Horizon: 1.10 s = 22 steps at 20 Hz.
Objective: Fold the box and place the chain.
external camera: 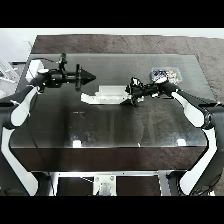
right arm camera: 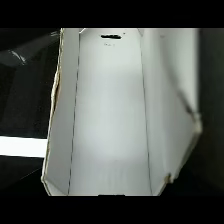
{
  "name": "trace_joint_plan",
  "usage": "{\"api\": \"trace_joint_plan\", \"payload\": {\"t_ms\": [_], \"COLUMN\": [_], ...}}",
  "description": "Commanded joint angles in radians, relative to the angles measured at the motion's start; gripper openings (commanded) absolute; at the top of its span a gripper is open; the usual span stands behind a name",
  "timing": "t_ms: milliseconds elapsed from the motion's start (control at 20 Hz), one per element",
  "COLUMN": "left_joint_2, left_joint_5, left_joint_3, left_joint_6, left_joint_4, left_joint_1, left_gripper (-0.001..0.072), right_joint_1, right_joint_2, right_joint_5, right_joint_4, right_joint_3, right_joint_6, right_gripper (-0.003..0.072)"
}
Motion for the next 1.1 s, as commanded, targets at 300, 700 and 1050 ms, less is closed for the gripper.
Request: {"api": "trace_joint_plan", "payload": {"t_ms": [300,700,1050], "left_joint_2": [0.251,0.407,0.359], "left_joint_5": [-0.026,0.263,0.595], "left_joint_3": [-0.146,-0.447,-0.468], "left_joint_6": [0.044,0.103,0.136], "left_joint_4": [0.214,0.261,0.122], "left_joint_1": [-0.023,-0.180,-0.241], "left_gripper": [0.0013,0.0013,0.0014], "right_joint_1": [-0.001,-0.001,-0.001], "right_joint_2": [-0.001,-0.001,-0.001], "right_joint_5": [0.000,0.000,0.000], "right_joint_4": [0.000,0.000,0.000], "right_joint_3": [0.000,0.000,0.000], "right_joint_6": [0.000,0.000,0.000], "right_gripper": [0.0589,0.0588,0.0588]}}
